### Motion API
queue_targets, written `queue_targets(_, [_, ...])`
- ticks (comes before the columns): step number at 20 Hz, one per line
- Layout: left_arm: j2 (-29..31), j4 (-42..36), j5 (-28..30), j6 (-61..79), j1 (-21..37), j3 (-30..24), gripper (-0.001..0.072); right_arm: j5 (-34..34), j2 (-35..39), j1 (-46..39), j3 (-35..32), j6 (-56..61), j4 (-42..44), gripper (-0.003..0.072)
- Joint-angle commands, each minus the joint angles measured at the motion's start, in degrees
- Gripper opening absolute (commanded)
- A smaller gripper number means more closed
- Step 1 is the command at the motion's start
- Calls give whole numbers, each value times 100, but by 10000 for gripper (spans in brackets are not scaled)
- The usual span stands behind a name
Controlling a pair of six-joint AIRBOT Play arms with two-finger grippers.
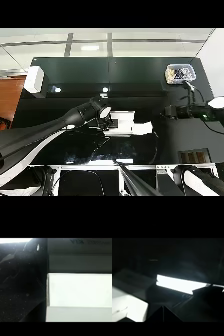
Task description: Fold the box and place the chain.
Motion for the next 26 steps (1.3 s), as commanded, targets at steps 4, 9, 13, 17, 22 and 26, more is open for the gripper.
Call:
queue_targets(4, [-2, 4, 7, 4, 2, 0, 30, 177, -638, 26, -800, 1012, 173, 23])
queue_targets(9, [-2, 4, 4, 4, 2, 0, 30, -17, -1316, 1615, -715, 92, 1357, 24])
queue_targets(13, [-2, 4, 4, 4, 2, 0, 30, 402, -1311, 1770, -203, -59, 1180, 23])
queue_targets(17, [-2, 4, 9, 4, 4, 0, 30, 1281, -1309, 1770, 275, -63, 1102, 548])
queue_targets(22, [-2, 4, 7, 4, 4, 0, 30, 1530, -1307, 1777, 431, -101, 1143, 594])
queue_targets(26, [-2, 4, 7, 4, 4, 0, 30, 1340, -1305, 1969, 431, -15, 1147, 424])
